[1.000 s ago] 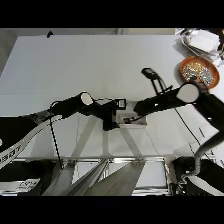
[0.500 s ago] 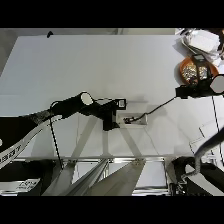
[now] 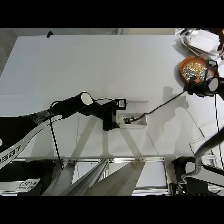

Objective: Fold the box and place the chain.

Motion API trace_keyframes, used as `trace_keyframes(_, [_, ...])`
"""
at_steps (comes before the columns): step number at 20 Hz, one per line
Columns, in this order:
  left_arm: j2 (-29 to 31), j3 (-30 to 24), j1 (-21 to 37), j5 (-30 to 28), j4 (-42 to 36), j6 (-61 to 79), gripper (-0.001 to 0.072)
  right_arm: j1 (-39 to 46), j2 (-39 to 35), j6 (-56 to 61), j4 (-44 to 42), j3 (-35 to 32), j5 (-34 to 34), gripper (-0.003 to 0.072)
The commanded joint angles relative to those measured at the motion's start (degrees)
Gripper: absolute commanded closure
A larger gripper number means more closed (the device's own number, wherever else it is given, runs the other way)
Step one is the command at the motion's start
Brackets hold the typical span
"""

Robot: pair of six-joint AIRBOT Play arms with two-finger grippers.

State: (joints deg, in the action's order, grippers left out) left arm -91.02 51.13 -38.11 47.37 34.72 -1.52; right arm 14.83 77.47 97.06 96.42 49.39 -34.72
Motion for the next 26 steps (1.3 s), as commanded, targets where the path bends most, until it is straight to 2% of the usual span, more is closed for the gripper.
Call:
trace_keyframes(1, [0.0, 0.1, 0.0, 0.0, 0.0, 0.0, 0.0396, 0.5, 3.0, 0.7, -2.4, 0.0, 6.4, 0.0392])
trace_keyframes(6, [0.0, 0.1, 0.0, 0.0, 0.0, 0.0, 0.0396, 0.5, 5.4, 0.7, -2.9, 0.0, 9.2, 0.0405])
trace_keyframes(9, [0.0, 0.1, 0.0, 0.0, 0.0, 0.0, 0.0396, 0.5, 7.1, 0.7, -3.7, 0.0, 9.0, 0.0545])
trace_keyframes(11, [0.0, 0.1, 0.0, 0.0, 0.0, 0.0, 0.0396, 0.5, 7.2, 0.6, -3.7, 0.0, 8.8, 0.0675])
trace_keyframes(14, [0.0, 0.1, 0.0, 0.0, 0.0, 0.0, 0.0396, 0.2, 4.3, -1.9, -4.6, 0.0, 5.1, 0.0676])
trace_keyframes(18, [0.0, 0.1, 0.0, 0.0, 0.0, 0.0, 0.0396, -1.9, -6.6, -8.5, -5.0, 0.0, -2.9, 0.0676])
trace_keyframes(23, [0.0, 0.1, 0.0, 0.0, 0.0, 0.0, 0.0396, -6.8, -25.7, -10.6, -5.9, 0.0, -15.7, 0.0676])
trace_keyframes(26, [0.0, 0.1, 0.0, 0.0, 0.0, 0.0, 0.0396, -9.6, -36.3, -10.6, -9.2, 0.0, -20.9, 0.0676])
